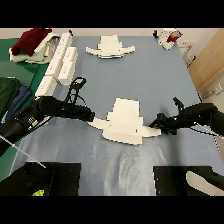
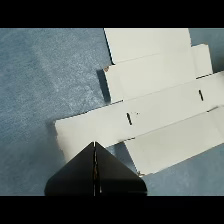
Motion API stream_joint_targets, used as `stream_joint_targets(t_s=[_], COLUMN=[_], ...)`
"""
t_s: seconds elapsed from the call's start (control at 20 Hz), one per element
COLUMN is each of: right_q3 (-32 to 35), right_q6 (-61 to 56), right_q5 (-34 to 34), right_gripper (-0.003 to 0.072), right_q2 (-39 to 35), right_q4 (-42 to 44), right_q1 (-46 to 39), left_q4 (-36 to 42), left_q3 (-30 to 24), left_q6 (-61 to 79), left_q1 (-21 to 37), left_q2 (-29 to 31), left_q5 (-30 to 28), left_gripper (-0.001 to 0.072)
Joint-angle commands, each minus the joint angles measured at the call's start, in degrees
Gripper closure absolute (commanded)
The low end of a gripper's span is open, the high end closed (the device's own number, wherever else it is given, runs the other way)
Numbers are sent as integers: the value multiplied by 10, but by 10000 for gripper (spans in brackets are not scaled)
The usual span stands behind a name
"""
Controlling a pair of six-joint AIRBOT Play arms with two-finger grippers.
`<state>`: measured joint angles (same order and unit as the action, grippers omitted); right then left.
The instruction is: Fold the box.
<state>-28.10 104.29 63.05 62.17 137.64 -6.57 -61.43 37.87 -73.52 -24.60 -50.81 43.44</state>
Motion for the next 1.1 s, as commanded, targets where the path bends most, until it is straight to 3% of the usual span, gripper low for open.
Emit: stream_joint_targets(t_s=[0.0, 0.15, 0.2, 0.25, 0.3, 0.35, 0.5, 0.55, 0.7, 0.8, 1.05], right_q3=[20, 20, 20, 20, 20, 19, 15, 10, -9, -16, -16], right_q6=[15, 5, 5, 5, 5, 5, 16, 34, 103, 148, 237], right_q5=[-45, -56, -56, -55, -51, -49, -39, -35, -59, -69, -96], right_gripper=[409, 421, 421, 423, 428, 515, 536, 656, 681, 681, 682], right_q2=[-7, -7, -7, -7, -7, -7, -8, -8, -8, -7, -7], right_q4=[56, 56, 56, 55, 55, 55, 53, 53, 53, 53, 57], right_q1=[32, 66, 72, 77, 78, 77, 77, 77, 78, 78, 136], left_q4=[2, 2, 2, 2, 2, 2, 2, 2, 24, 81, 329], left_q3=[0, 0, 0, 0, 0, 0, 4, 11, 46, 71, 78], left_q6=[0, -1, -4, -11, -12, -12, -28, -31, -25, 16, 188], left_q1=[0, 0, 0, 0, 0, 0, 7, 16, 74, 131, 243], left_q2=[0, 0, 0, 0, 0, 0, 0, -2, -23, -58, -162], left_q5=[2, 7, 7, 7, 8, 10, 18, 29, 71, 116, 216], left_gripper=[694, 692, 528, 289, 316, 383, 379, 379, 379, 379, 378])
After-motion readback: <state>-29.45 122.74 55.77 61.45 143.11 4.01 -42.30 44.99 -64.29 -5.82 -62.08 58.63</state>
